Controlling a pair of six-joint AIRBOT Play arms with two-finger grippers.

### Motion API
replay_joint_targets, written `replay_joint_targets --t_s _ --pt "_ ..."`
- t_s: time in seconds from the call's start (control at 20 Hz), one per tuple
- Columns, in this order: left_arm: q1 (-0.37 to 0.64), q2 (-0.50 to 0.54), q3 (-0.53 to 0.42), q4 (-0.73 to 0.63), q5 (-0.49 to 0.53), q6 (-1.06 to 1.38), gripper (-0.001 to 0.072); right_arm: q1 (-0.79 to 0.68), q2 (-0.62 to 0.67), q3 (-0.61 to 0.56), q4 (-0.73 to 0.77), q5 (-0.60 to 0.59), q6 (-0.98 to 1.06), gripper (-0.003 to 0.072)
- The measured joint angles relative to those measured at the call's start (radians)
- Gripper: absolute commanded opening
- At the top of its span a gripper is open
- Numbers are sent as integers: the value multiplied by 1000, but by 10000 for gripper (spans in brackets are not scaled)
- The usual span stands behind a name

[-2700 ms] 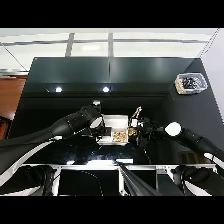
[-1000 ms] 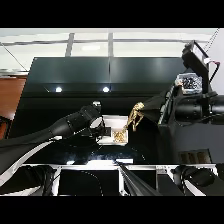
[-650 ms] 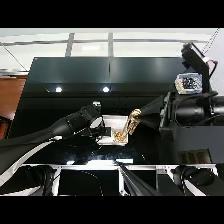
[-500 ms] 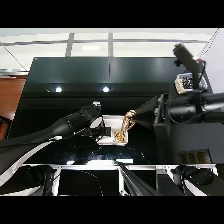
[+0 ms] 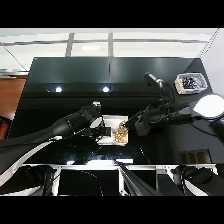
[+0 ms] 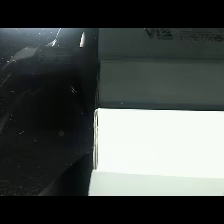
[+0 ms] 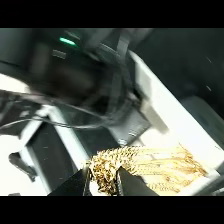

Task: Fold the box and place the chain.

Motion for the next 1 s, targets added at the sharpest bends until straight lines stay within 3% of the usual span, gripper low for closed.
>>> replay_joint_targets --t_s 0.05,0.1,0.15,0.2,0.4,0.75,0.95,1.0 --pt "0 0 0 0 0 0 22 6 -3 -25 -1 -29 8 12" --pt "0 0 0 0 0 0 22 16 -7 -46 -2 -50 14 101" --pt "0 0 0 0 0 0 22 27 -11 -60 -1 -77 17 305" --pt "0 0 0 0 0 0 22 39 -15 -71 -1 -100 21 331" --pt "0 0 0 0 2 0 22 32 -23 -82 -21 -124 29 328" --pt "0 0 0 -9 15 2 24 -227 -15 -42 -153 142 33 326" --pt "5 0 0 -35 61 9 28 -308 -11 -37 -160 205 19 327" --pt "9 0 1 -45 74 10 167 -316 -10 -37 -159 211 15 327"
